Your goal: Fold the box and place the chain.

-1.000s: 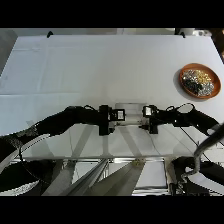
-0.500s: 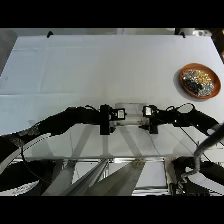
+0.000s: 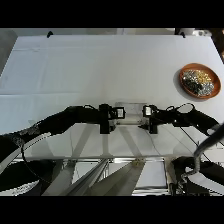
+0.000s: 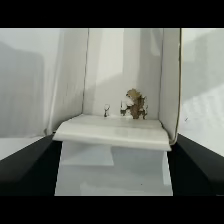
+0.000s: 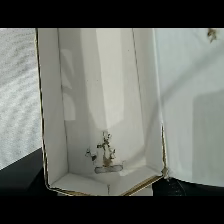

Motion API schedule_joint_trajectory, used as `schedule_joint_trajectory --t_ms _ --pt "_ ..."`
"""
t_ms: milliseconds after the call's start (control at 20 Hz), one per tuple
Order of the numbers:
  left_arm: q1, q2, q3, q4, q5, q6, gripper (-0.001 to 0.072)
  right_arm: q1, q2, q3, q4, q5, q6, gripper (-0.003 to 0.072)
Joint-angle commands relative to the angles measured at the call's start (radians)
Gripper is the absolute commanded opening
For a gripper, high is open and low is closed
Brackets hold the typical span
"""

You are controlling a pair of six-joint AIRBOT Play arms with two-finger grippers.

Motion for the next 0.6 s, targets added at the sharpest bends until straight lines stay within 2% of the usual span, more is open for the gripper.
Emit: schedule_joint_trajectory --t_ms 0,450,550 --pt "-0.014 0.000 0.000 -0.009 -0.007 0.000 0.0698 0.000 0.000 0.000 0.000 0.001 0.000 0.0408" --pt "-0.045 -0.002 0.000 -0.029 0.029 0.000 0.0687 0.000 0.000 0.000 0.000 0.001 0.000 0.0408" --pt "-0.045 -0.002 0.000 -0.031 0.035 0.000 0.0621 0.000 0.000 0.000 0.000 0.000 0.000 0.0408"
